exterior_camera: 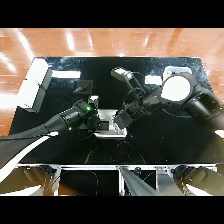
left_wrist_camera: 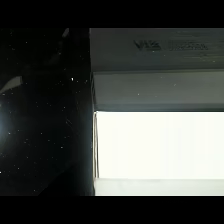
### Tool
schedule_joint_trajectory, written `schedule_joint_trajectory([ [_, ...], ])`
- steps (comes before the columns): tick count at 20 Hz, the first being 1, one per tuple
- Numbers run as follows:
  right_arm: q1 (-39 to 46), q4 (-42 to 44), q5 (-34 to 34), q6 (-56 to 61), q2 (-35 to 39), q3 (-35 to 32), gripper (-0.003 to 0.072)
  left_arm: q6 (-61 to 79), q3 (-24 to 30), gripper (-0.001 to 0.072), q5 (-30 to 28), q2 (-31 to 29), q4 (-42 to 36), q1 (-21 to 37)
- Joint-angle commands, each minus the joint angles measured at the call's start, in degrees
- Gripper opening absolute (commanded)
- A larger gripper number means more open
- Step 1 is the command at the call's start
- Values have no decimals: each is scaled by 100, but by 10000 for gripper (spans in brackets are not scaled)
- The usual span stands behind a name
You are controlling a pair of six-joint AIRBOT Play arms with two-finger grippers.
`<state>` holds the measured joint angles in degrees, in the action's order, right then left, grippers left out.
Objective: Fold the box and place the chain.
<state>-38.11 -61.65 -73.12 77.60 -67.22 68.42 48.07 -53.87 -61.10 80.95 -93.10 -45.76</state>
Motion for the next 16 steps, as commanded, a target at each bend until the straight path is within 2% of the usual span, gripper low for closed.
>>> schedule_joint_trajectory([
  [1, -22, -2, 258, -7, -203, -120, 28, 2, -2, 19, -11, 0, 0, 2],
  [7, -22, -175, 435, -4, -728, -120, 29, 2, -2, 19, -15, 0, 0, 2],
  [13, -22, -317, 52, -2, -748, -118, 31, 2, -2, 19, -33, 0, 0, 2],
  [14, -22, -317, 50, -2, -748, -120, 52, 2, -2, 19, -33, 0, 0, 2],
  [15, -22, -317, 33, -4, -748, -118, 416, 2, -2, 19, -33, 0, 0, 2],
  [16, -22, -317, 20, -28, -748, -118, 638, 2, -2, 19, -33, 0, 0, 2],
])
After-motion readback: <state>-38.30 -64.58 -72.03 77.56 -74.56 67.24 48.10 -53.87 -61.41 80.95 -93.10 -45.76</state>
